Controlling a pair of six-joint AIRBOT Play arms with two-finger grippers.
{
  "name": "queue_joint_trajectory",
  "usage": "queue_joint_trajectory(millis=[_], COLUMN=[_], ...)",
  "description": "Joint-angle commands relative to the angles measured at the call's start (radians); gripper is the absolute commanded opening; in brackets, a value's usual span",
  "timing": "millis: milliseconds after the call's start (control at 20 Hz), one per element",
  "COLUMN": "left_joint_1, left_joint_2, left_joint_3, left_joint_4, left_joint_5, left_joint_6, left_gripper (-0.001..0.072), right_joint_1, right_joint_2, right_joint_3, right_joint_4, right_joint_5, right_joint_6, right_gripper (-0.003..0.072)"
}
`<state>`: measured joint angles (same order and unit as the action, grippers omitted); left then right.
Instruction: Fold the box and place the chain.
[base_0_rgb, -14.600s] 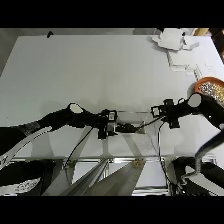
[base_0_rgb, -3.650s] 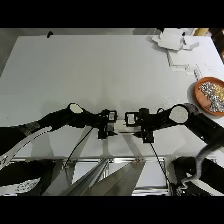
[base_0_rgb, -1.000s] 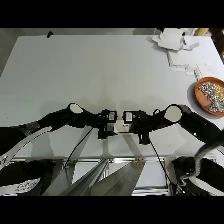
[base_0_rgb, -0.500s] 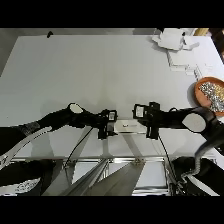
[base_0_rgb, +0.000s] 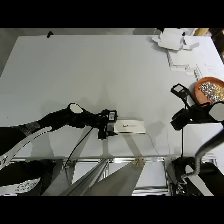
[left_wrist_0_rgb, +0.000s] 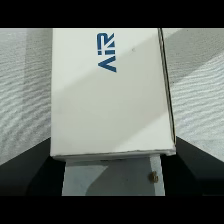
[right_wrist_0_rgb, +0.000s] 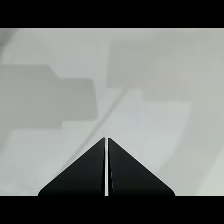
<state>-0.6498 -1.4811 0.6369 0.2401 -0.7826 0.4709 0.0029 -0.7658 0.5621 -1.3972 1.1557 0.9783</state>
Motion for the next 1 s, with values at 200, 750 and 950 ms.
queue_joint_trajectory(millis=[200, 750, 950], left_joint_1=[0.000, 0.320, 0.599], left_joint_2=[0.001, 0.379, 0.525], left_joint_3=[0.001, 0.001, 0.001], left_joint_4=[-0.003, 0.406, 0.642], left_joint_5=[0.001, 0.110, 0.207], left_joint_6=[0.001, -0.704, -1.118], left_gripper=[0.0270, 0.0273, 0.0271], right_joint_1=[-0.079, -0.079, -0.079], right_joint_2=[-0.001, -0.001, -0.001], right_joint_3=[-0.003, -0.003, -0.003], right_joint_4=[-0.013, -0.013, -0.013], right_joint_5=[0.034, 0.034, 0.034], right_joint_6=[0.042, 0.042, 0.042], right_gripper=[0.0022, 0.0022, 0.0022])
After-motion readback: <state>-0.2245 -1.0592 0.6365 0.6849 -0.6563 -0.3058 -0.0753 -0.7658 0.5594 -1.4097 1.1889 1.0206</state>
